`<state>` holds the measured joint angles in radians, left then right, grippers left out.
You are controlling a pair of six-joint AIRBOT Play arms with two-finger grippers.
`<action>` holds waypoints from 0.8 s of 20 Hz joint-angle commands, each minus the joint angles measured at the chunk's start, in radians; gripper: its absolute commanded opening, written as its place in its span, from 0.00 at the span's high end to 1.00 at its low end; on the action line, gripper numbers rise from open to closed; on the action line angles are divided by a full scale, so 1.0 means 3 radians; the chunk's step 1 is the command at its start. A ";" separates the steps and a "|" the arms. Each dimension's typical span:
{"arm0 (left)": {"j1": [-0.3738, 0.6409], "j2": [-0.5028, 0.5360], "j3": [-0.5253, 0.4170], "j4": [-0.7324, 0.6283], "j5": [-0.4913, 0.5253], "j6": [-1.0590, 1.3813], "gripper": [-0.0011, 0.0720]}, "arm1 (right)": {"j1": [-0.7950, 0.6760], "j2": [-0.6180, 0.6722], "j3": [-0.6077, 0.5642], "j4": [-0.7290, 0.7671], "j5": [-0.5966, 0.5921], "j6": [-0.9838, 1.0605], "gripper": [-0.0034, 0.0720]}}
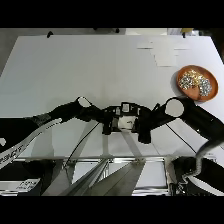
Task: Fold the box and place the chain.
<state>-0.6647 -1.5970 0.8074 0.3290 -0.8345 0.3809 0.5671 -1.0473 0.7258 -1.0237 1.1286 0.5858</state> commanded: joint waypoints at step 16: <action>0.0001 0.0003 0.0003 0.0001 0.0000 0.0001 0.80 | 0.0000 -0.0231 -0.0009 -0.0126 -0.0298 0.0039 0.93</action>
<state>-0.6647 -1.5970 0.8074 0.3290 -0.8330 0.3809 0.5674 -1.1149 0.7238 -1.0588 1.0447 0.5972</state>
